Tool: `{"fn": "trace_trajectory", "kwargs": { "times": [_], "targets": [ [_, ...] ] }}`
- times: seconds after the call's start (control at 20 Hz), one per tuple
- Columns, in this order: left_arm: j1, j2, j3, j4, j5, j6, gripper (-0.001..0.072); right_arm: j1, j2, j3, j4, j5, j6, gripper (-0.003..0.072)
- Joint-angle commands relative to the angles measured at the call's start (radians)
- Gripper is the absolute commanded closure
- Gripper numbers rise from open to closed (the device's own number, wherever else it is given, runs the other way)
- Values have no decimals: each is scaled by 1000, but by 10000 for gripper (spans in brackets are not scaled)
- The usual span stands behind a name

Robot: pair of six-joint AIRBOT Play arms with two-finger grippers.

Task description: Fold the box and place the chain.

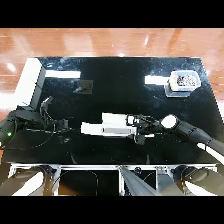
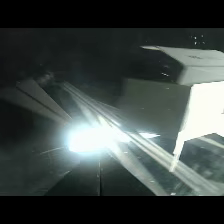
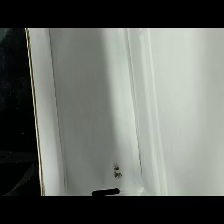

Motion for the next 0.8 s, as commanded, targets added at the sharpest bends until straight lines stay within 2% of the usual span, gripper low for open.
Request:
{"fn": "trace_trajectory", "kwargs": {
  "times": [0.0,0.15,0.35,0.65,0.7,0.75],
  "targets": [
    [-78,-44,-6,-87,-29,-2,686,1,0,0,0,0,0,198],
    [-181,-135,-1,-170,-99,6,685,1,0,0,0,0,0,198],
    [-246,-232,56,-289,-80,107,685,1,-1,0,0,0,0,199],
    [-307,-267,111,-282,-5,113,683,1,0,0,0,0,0,199],
    [-307,-267,117,-282,23,113,653,1,0,0,0,0,1,198],
    [-307,-267,125,-282,43,113,523,1,0,0,0,0,1,198]
  ]
}}
